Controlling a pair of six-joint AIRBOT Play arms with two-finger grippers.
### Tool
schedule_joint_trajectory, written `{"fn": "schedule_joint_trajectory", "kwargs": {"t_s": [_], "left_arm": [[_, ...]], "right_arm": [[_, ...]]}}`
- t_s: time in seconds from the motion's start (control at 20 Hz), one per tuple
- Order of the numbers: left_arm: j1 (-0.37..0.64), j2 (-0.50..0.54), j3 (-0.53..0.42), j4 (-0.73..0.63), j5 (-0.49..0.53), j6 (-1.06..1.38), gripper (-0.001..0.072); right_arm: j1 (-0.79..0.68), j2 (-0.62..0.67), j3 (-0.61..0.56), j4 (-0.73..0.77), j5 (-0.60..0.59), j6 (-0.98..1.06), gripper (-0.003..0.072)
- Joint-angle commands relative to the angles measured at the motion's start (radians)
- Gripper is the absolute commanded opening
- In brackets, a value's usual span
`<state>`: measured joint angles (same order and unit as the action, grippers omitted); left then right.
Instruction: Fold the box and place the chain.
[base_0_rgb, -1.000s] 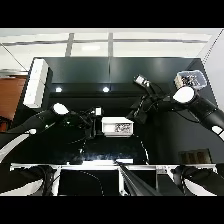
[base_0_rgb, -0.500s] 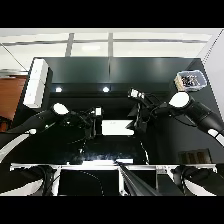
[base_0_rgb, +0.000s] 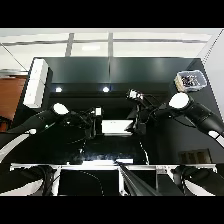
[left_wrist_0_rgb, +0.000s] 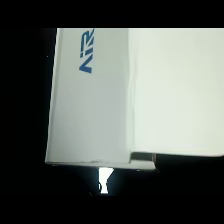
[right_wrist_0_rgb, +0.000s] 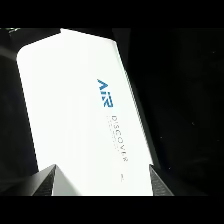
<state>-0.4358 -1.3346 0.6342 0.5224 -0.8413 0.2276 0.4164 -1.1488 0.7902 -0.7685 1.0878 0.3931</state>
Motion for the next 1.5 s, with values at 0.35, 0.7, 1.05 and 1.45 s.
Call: {"fn": "schedule_joint_trajectory", "kwargs": {"t_s": [0.35, 0.7, 1.05, 1.45], "left_arm": [[0.000, 0.000, 0.001, 0.000, 0.000, 0.000, 0.0482], [0.000, 0.000, 0.001, 0.000, 0.000, 0.000, 0.0482], [0.000, 0.000, 0.001, 0.000, 0.000, 0.000, 0.0482], [0.000, 0.000, 0.001, 0.000, 0.000, 0.000, 0.0482]], "right_arm": [[0.066, 0.001, 0.000, -0.104, -0.091, 0.071, 0.0703], [0.066, 0.001, 0.000, -0.099, -0.090, 0.086, 0.0298], [0.066, 0.002, 0.001, -0.096, -0.090, 0.105, 0.0297], [0.066, 0.002, 0.001, -0.095, -0.089, 0.131, 0.0199]]}}
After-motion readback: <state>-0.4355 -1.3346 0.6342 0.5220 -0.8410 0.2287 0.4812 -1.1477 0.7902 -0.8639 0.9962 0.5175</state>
